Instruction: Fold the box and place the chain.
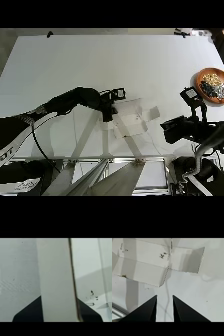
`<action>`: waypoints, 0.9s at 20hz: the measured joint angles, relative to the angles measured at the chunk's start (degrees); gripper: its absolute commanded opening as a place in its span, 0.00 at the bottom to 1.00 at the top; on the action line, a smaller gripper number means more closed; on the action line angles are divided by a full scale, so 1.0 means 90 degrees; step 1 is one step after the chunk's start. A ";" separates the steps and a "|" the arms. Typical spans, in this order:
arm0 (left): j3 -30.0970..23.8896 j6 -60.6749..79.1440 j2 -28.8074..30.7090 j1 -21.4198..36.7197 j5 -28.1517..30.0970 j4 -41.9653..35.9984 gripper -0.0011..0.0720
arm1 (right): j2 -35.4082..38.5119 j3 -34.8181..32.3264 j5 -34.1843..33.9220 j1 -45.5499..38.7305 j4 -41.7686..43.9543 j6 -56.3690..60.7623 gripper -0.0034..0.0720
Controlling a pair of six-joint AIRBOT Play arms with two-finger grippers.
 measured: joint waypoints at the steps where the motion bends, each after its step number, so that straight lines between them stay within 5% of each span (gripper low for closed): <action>1: -0.0002 0.0000 -0.0002 0.0000 0.0005 0.0049 0.09 | 0.0000 0.0000 -0.0022 0.0000 0.0002 0.0000 0.35; 2: -0.0002 -0.0012 -0.0007 0.0000 0.0053 0.0080 0.02 | 0.0000 0.0000 -0.0029 0.0000 0.0002 0.0000 0.35; 18: 0.0000 0.0002 0.0374 -0.0022 0.0272 0.1183 0.02 | 0.0000 0.0000 -0.0102 0.0000 0.0005 0.0000 0.34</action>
